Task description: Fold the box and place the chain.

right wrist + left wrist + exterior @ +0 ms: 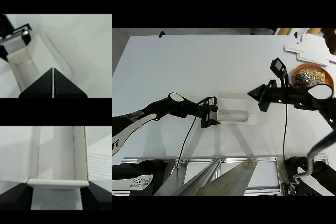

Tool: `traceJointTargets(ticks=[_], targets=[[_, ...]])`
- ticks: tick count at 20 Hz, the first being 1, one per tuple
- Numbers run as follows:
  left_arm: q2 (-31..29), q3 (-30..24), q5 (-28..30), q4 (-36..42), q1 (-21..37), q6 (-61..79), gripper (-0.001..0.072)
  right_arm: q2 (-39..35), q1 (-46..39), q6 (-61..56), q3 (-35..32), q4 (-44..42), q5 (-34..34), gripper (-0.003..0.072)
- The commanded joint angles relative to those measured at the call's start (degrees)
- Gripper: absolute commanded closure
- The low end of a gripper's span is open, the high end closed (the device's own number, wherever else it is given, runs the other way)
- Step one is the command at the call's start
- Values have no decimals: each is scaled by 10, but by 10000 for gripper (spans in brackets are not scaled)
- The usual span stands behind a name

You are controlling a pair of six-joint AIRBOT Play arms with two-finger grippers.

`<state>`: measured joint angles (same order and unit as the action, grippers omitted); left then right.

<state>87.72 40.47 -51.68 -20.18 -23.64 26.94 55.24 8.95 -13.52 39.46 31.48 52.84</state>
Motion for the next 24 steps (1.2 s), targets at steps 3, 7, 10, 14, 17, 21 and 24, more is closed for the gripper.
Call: traceJointTargets(ticks=[3, 7, 10, 14, 17, 21, 24], targets=[[0, 0, 0, 0, 0, 0, 559, -83, -7, -38, -1, 337, 226, 672], [0, 0, 0, 0, 0, 0, 559, -83, -7, -68, -5, 368, 261, 672], [0, 0, 0, 0, 0, 0, 559, -80, -7, 16, -15, 353, 192, 672], [0, 0, 0, 0, 0, 0, 559, -68, -3, 121, -79, 286, 80, 672], [0, 0, 0, 0, 0, 0, 559, -31, 33, 141, -88, 200, 21, 663], [0, 0, 0, 0, 0, 0, 559, 16, 81, 201, -88, 187, -71, 395], [0, 0, 0, 0, 0, 0, 559, 44, 73, 219, -88, 182, -115, 385]])
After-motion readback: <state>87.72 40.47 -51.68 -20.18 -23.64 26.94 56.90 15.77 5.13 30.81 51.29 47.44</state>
